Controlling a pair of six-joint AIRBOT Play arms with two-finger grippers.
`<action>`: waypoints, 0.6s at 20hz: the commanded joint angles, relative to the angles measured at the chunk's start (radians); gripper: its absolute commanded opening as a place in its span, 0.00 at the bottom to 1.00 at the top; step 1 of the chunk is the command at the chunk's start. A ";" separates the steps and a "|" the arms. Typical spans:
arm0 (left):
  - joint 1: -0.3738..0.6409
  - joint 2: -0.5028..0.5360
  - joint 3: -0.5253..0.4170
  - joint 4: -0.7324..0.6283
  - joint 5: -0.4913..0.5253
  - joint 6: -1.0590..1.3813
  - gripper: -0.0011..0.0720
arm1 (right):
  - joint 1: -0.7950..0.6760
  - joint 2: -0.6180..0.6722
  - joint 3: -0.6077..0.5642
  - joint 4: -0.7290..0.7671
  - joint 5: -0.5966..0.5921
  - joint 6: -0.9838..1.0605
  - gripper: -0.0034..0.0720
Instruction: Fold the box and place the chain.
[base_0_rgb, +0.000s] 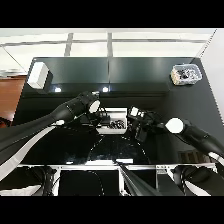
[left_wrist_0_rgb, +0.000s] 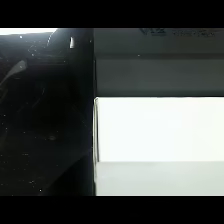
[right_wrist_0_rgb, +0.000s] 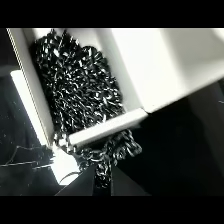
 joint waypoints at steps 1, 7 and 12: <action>0.000 0.000 0.001 0.000 0.001 0.000 0.05 | -0.043 0.142 0.001 -0.063 0.044 0.133 0.06; 0.000 0.000 0.001 0.000 0.001 0.000 0.05 | -0.058 0.326 0.079 0.072 0.039 0.239 0.06; 0.000 0.000 0.001 0.000 0.001 0.000 0.05 | -0.058 0.328 0.138 0.525 0.015 0.237 0.06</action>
